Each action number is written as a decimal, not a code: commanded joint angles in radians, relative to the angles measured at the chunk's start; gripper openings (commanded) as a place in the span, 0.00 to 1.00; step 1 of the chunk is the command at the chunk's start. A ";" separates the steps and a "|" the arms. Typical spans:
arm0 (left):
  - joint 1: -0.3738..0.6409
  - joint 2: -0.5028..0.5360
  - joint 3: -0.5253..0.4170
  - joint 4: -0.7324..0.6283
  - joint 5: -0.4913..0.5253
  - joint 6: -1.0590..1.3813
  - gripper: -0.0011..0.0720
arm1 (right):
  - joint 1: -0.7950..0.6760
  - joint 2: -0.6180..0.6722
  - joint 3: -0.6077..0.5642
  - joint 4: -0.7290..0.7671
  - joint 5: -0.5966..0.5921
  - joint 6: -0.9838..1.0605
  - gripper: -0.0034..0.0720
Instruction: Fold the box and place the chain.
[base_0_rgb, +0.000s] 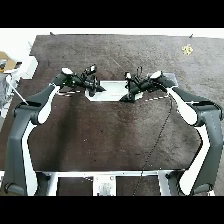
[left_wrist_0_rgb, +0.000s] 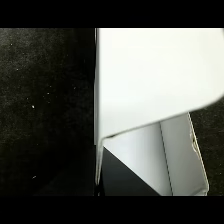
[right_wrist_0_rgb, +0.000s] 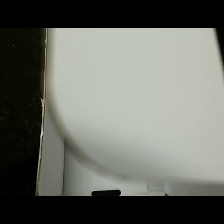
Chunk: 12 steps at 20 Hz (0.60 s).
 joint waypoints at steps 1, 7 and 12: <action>0.000 0.000 0.000 0.000 0.000 0.000 0.03 | 0.000 -0.001 0.000 0.000 -0.005 0.001 0.72; 0.000 0.000 0.000 0.000 0.000 0.000 0.03 | 0.000 -0.001 0.000 0.000 -0.005 0.001 0.72; 0.000 0.000 0.000 0.000 -0.006 0.000 0.03 | 0.000 -0.001 0.000 0.000 -0.005 0.001 0.72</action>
